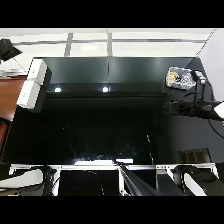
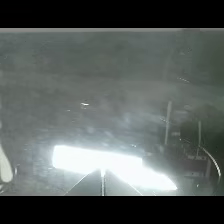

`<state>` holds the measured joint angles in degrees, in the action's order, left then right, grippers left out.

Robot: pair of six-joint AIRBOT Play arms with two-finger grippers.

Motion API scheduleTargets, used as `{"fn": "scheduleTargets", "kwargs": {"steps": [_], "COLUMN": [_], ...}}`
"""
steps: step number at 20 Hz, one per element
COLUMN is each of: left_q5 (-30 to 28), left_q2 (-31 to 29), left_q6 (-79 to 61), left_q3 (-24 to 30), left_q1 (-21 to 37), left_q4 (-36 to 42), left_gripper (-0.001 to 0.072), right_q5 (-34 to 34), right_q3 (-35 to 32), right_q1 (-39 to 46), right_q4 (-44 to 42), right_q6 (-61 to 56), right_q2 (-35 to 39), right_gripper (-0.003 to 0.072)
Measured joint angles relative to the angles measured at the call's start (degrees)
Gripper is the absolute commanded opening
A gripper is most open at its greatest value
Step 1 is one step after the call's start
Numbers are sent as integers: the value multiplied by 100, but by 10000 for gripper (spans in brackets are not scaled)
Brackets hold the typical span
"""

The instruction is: Fold the box and place the chain.

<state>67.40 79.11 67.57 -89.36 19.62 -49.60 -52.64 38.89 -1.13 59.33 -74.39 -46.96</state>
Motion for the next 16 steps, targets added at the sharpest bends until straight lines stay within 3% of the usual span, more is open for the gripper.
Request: {"fn": "scheduleTargets", "kwargs": {"steps": [3, 8, 10, 13, 16], "left_q5": [35, -1403, -2002, -2529, -2774], "left_q2": [-1010, -3147, -3788, -4345, -4542], "left_q6": [-188, -463, -511, -533, -553], "left_q3": [1106, 3910, 4734, 5473, 5810], "left_q1": [-695, -1596, -1720, -1803, -1840], "left_q4": [221, -136, -181, -249, -262], "left_gripper": [26, 27, 28, 28, 28], "right_q5": [302, 570, 619, 651, 667], "right_q3": [0, 0, 0, 0, 0], "right_q1": [-273, -382, -393, -404, -409], "right_q4": [605, 1102, 1172, 1233, 1255], "right_q6": [-20, -63, -68, -70, -72], "right_q2": [-111, -164, -173, -173, -173], "right_gripper": [14, 14, 14, 14, 14]}}
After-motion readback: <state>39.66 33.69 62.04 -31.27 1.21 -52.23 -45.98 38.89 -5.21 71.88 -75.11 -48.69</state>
